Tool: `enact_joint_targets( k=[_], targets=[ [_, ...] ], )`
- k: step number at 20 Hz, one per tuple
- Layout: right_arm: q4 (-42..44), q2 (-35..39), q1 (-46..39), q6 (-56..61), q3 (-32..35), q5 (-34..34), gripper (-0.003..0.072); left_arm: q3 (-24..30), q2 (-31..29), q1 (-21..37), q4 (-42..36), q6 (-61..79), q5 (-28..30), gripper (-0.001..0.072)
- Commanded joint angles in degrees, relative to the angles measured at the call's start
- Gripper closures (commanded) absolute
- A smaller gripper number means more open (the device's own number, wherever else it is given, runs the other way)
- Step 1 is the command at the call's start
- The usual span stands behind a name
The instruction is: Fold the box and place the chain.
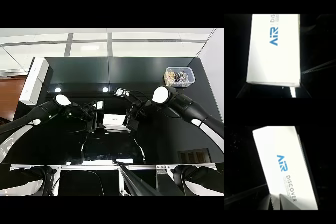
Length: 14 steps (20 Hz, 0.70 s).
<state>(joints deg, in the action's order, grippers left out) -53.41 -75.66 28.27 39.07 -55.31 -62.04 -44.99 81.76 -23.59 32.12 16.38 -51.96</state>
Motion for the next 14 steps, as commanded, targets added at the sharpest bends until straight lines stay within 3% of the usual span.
enact_joint_targets(
  k=[1, 5, 6, 8, 9, 11, 14],
  targets=[
    [0.09, 0.07, 0.04, 0.17, 0.52, -0.76, 0.0534, -0.02, 0.02, 0.02, 0.22, -0.09, 0.5, 0.0271],
    [4.15, 4.11, -3.74, 7.48, -1.25, -5.97, 0.0535, -0.02, 0.02, 0.02, 0.22, -0.09, 0.52, 0.0272],
    [6.08, 4.83, -6.1, 12.26, -0.94, -9.44, 0.0568, -0.02, 0.02, 0.02, 0.22, -0.09, 0.52, 0.0272],
    [16.31, 4.81, -9.44, 16.57, 3.56, -13.31, 0.0578, -0.02, 0.02, 0.02, 0.22, -0.09, 0.52, 0.0272],
    [24.02, 4.79, -9.73, 14.84, 7.1, -10.88, 0.0669, -0.02, 0.02, 0.04, 0.22, -0.09, 0.52, 0.0272],
    [35.78, 4.5, -9.55, 12.98, 13.35, -1.7, 0.0669, -0.02, 0.02, 0.02, 0.22, -0.09, 0.5, 0.0272],
    [38.25, 3.58, -9.55, 12.92, 17.75, 7.67, 0.0668, -0.02, 0.02, 0.02, 0.22, -0.09, 0.5, 0.0272]
  ],
)
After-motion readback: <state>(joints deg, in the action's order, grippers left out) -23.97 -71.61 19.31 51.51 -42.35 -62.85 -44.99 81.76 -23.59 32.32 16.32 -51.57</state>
